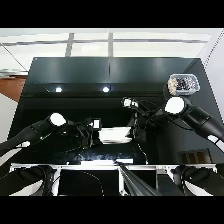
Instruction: Fold the box and place the chain.
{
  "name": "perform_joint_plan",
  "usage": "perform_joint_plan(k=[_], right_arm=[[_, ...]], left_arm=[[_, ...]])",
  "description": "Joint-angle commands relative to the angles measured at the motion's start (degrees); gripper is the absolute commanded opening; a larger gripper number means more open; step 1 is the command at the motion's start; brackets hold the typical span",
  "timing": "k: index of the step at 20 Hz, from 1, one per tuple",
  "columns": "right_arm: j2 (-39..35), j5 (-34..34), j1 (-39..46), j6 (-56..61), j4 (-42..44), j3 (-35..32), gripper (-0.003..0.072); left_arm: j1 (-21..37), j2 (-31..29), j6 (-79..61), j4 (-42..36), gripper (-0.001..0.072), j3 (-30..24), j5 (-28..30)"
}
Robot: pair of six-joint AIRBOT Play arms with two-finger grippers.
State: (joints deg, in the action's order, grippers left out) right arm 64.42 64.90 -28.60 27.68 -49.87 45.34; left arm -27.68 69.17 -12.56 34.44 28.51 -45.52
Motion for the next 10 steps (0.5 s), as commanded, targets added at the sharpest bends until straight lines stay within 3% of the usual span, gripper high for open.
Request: perform_joint_plan(k=[1,2,3,10], right_arm=[[0.02,-1.07,-0.83,-0.55,-1.11,0.07,0.0374],[0.02,-0.83,-0.83,-0.55,-1.11,0.07,0.0275],[0.0,-0.79,-0.83,-0.52,-1.11,0.07,0.0261],[0.02,-1.01,-1.62,-0.5,-1.25,0.07,0.0259]], left_arm=[[-0.02,0.04,-0.04,0.02,0.0462,-0.02,0.09],[-0.02,0.04,-0.04,0.02,0.0462,-0.02,0.09],[-0.02,0.04,-0.04,0.02,0.0463,-0.02,0.07],[-0.02,0.04,-0.04,0.02,0.0463,-0.02,0.09]])
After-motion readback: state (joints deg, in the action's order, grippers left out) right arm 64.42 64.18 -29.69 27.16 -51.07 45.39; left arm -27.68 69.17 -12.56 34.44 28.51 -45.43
